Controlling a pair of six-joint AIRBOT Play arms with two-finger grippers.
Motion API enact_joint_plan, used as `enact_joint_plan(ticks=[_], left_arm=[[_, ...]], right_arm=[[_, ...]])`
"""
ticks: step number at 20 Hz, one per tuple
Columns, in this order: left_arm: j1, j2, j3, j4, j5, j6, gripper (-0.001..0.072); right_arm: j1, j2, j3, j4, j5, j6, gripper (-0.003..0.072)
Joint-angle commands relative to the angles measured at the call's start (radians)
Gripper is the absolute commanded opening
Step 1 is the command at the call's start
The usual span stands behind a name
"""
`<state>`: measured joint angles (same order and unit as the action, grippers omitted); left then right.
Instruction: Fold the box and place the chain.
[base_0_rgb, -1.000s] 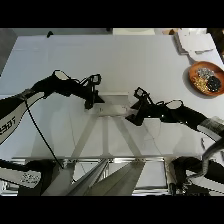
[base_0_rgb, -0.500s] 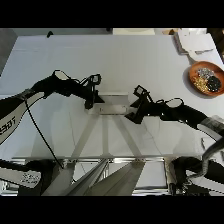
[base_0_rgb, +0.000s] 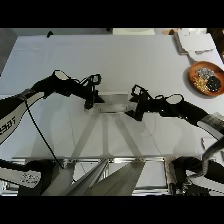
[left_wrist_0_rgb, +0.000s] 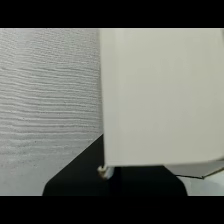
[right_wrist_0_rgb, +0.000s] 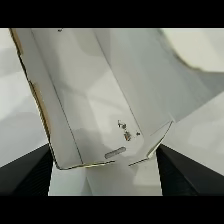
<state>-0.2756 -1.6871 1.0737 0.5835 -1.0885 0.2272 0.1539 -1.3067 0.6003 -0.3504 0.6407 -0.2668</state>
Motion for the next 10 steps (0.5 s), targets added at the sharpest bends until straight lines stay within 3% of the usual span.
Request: enact_joint_plan(ticks=[1, 5, 10], left_arm=[[0.0, -0.001, 0.0, 0.0, 0.0, 0.001, 0.0013], [0.0, -0.001, 0.0, 0.0, 0.0, 0.001, 0.0013], [0.0, -0.001, 0.0, 0.0, 0.0, 0.0, 0.0013]], right_arm=[[0.0, -0.011, 0.006, -0.013, 0.015, -0.112, 0.0699], [0.0, -0.085, 0.083, -0.036, 0.123, -0.122, 0.0699], [0.0, -0.142, 0.117, -0.039, 0.124, -0.071, 0.0699]])
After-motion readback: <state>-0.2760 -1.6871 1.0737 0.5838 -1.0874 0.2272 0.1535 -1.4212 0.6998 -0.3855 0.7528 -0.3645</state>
